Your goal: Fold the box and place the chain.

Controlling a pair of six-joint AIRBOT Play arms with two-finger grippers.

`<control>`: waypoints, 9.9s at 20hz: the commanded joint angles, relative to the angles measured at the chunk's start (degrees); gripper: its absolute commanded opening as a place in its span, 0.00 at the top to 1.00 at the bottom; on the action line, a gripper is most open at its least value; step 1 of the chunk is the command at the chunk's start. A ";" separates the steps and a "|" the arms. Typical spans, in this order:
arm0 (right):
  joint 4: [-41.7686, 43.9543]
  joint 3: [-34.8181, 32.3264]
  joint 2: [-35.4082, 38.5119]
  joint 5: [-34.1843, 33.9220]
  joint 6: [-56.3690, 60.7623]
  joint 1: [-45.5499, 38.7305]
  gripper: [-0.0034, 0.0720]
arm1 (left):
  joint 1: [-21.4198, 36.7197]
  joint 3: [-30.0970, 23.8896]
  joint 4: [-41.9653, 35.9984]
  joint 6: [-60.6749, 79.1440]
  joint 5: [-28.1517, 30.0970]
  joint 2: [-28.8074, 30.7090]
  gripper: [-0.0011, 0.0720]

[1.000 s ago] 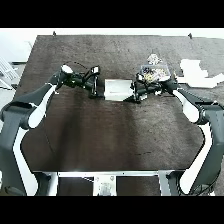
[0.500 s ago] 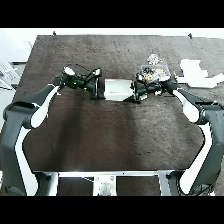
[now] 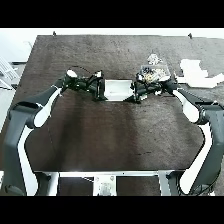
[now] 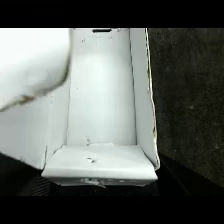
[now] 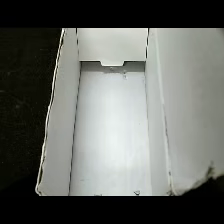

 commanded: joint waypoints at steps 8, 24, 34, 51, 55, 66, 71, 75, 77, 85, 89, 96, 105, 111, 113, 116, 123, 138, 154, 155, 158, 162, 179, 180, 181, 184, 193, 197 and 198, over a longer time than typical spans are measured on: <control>0.00 0.04 0.02 -0.04 0.07 0.02 0.18 | -0.09 0.00 -2.97 1.62 -2.03 -1.86 0.00; 0.02 0.04 0.02 -0.04 0.07 0.02 0.18 | -0.09 0.00 -8.41 4.66 -2.29 -4.15 0.00; 0.00 0.04 0.02 -0.04 0.07 0.02 0.18 | -0.09 0.00 -8.46 6.08 -1.77 -4.35 0.00; 0.00 0.04 0.02 -0.04 0.07 0.02 0.18 | -0.09 0.00 -9.77 4.59 -1.77 -4.70 0.00; 0.00 0.04 0.02 -0.04 0.07 0.02 0.18 | -0.09 0.00 -9.68 5.05 -1.36 -4.70 0.00; 0.00 0.04 0.02 -0.04 0.07 0.02 0.18 | -0.15 0.00 -9.38 6.56 -1.38 -4.76 0.00; 0.00 0.04 0.02 -0.04 0.07 0.02 0.18 | -0.15 0.00 -9.27 6.54 -1.36 -4.76 0.02; 0.02 0.04 0.02 -0.04 0.07 0.02 0.18 | -0.15 0.00 -9.09 6.56 -1.36 -4.76 0.19; 0.00 0.04 0.02 -0.04 0.07 0.02 0.18 | -0.15 0.00 -8.96 6.56 -1.36 -4.76 0.19; 0.02 0.04 0.02 -0.04 0.07 0.02 0.18 | -0.15 0.00 -8.39 6.78 -1.18 -4.74 0.41; 0.02 0.04 0.02 -0.04 0.07 0.02 0.18 | -0.15 0.00 -8.39 7.58 -1.07 -4.74 0.48; 0.00 0.04 0.02 -0.04 0.07 0.02 0.18 | -0.13 0.00 -8.59 7.58 -0.68 -4.68 0.48; 0.00 0.04 0.02 -0.04 0.07 0.02 0.18 | -0.13 0.00 -8.63 7.58 -0.70 -4.68 0.48; 0.02 0.04 0.02 -0.04 0.07 0.02 0.18 | -0.13 0.00 -8.66 7.58 -0.70 -4.68 0.48; 0.04 0.04 0.02 0.00 0.07 0.09 0.18 | -0.13 0.00 -8.66 7.58 -0.70 -4.68 0.48; 0.28 0.02 0.02 3.28 4.98 0.09 0.18 | -0.13 0.00 -8.66 7.58 -0.70 -4.68 0.48; -2.36 0.09 1.79 5.40 9.29 -1.25 0.03 | -0.13 0.00 -8.81 7.58 -0.85 -4.68 0.48; -1.81 0.07 10.56 14.82 11.87 -8.68 0.39 | -0.13 0.00 -8.81 7.56 -0.90 -4.68 0.48; 0.13 0.11 8.96 -13.14 25.81 1.57 0.95 | -0.15 0.00 -8.79 7.56 -2.01 -4.70 0.48; -0.66 0.11 8.37 -13.18 26.51 1.57 0.95 | -0.15 0.00 -8.79 7.56 -1.99 -4.70 0.48; -1.84 0.11 6.73 -13.18 27.39 1.75 0.95 | -0.15 0.00 -8.79 7.56 -1.95 -4.70 0.48; -3.54 0.35 5.95 -13.16 26.64 1.79 0.95 | -0.15 0.00 -8.83 7.56 -1.97 -4.70 0.48; -26.27 -7.02 23.19 -8.44 25.09 -1.27 0.08 | -0.13 0.00 -8.83 7.56 -1.84 -4.70 0.48; -26.82 -8.44 23.10 -8.59 24.33 -1.27 0.08 | -0.13 0.00 -8.83 7.56 -1.81 -4.70 0.48; -26.75 -9.68 22.86 -8.63 22.62 -1.27 0.08 | -0.13 0.00 -8.83 7.58 -1.79 -4.70 0.48; -26.10 -11.02 21.44 -9.03 20.35 -1.03 0.08 | -0.13 0.00 -8.83 7.56 -1.81 -4.70 0.48; -23.32 -10.99 18.34 -13.42 20.15 2.19 0.19 | -0.13 0.00 -8.83 7.56 -1.81 -4.70 0.48; -21.79 -10.99 17.92 -14.69 20.15 3.43 0.47 | -0.15 0.00 -8.83 7.56 -1.81 -4.70 0.48; -21.44 -10.99 17.81 -14.67 20.20 3.82 0.47 | -0.13 0.00 -8.83 7.58 -1.81 -4.70 0.48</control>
